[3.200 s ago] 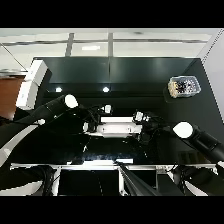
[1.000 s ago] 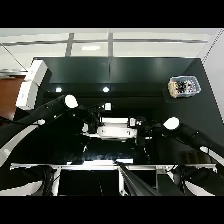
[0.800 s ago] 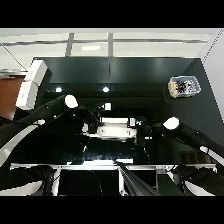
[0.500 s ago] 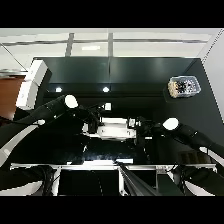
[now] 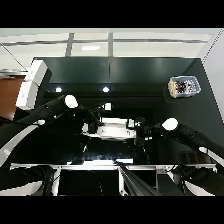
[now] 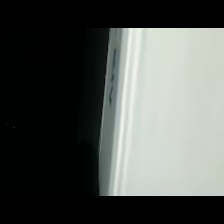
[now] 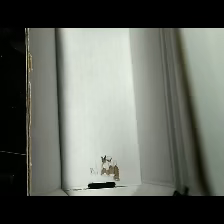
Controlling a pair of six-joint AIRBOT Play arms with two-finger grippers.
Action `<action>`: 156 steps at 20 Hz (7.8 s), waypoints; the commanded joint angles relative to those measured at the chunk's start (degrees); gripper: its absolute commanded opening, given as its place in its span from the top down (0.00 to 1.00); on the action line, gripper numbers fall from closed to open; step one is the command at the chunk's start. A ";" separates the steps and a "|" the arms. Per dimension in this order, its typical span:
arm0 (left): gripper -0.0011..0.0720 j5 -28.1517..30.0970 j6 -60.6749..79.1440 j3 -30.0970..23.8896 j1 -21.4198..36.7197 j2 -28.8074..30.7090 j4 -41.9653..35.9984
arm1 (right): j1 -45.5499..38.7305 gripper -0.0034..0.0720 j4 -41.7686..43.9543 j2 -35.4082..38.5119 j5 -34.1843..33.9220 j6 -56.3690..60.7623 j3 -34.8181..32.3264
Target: Fold the box and place the chain.
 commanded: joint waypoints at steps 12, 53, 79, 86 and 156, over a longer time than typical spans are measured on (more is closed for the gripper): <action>0.02 -1.55 -5.88 0.04 3.30 4.83 6.29 | 0.02 0.33 -0.11 -0.02 -0.04 0.13 0.02; 0.95 14.16 -29.33 -17.00 11.56 23.52 -19.91 | 0.04 0.26 -0.15 -0.02 -0.04 0.13 0.02; 0.95 19.91 -9.55 -18.53 -1.27 12.28 -39.56 | 0.04 0.26 -0.17 -0.02 -0.04 0.13 0.02; 0.95 19.12 -9.57 -18.27 -1.25 11.21 -38.80 | 0.04 0.26 -0.17 -0.02 -0.04 0.13 0.02; 0.49 8.83 18.88 -17.84 -1.27 11.56 -20.15 | 0.04 0.26 -0.28 -0.02 -0.02 0.13 0.02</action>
